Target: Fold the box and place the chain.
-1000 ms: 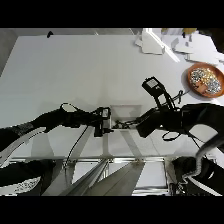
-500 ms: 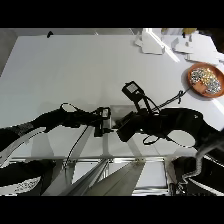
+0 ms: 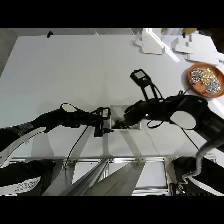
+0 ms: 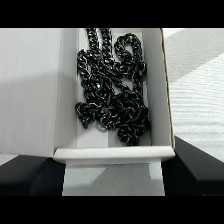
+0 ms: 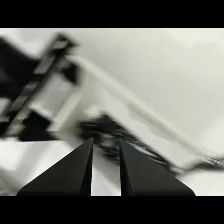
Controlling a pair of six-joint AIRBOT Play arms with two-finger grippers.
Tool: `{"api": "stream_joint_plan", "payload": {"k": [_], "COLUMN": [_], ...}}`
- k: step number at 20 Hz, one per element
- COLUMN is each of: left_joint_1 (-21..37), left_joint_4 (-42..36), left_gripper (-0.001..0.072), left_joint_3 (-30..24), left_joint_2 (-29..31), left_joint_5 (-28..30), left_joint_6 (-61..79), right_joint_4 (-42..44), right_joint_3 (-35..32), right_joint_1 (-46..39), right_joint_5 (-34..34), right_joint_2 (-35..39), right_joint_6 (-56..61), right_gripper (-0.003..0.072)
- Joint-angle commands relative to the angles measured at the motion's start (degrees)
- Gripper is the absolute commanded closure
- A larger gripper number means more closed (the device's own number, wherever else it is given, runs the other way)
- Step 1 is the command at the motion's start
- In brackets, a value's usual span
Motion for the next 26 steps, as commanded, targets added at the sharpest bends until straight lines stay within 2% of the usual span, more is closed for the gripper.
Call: {"api": "stream_joint_plan", "payload": {"k": [1,3,6,8,9,18,26], "left_joint_1": [0.0,0.0,0.0,0.0,0.0,0.0,0.0], "left_joint_4": [0.0,0.0,0.0,0.0,0.0,0.0,0.0], "left_gripper": [0.0501,0.0501,0.0501,0.0501,0.0501,0.0501,0.0501], "left_joint_3": [0.0,0.0,0.0,0.0,0.0,0.0,0.0], "left_joint_2": [0.0,0.0,0.0,0.0,0.0,0.0,0.0], "left_joint_5": [0.0,0.0,0.0,0.0,0.0,0.0,0.0], "left_joint_6": [0.0,0.0,0.0,0.0,0.0,0.0,0.0], "right_joint_4": [-7.4,-11.1,-12.2,-12.2,-12.2,-10.2,-10.0], "right_joint_3": [0.3,-0.9,-3.2,-4.4,-4.8,-5.4,-5.6], "right_joint_1": [-8.4,-12.9,-18.1,-19.2,-19.2,-19.2,-19.1], "right_joint_5": [7.3,8.3,7.3,5.0,4.0,-0.3,0.2], "right_joint_2": [-0.1,-1.2,-4.9,-8.0,-9.7,-19.5,-21.1], "right_joint_6": [0.4,1.6,1.6,1.6,1.6,1.6,1.6], "right_gripper": [0.0533,0.0533,0.0526,0.0436,0.0415,0.0409,0.0421]}}
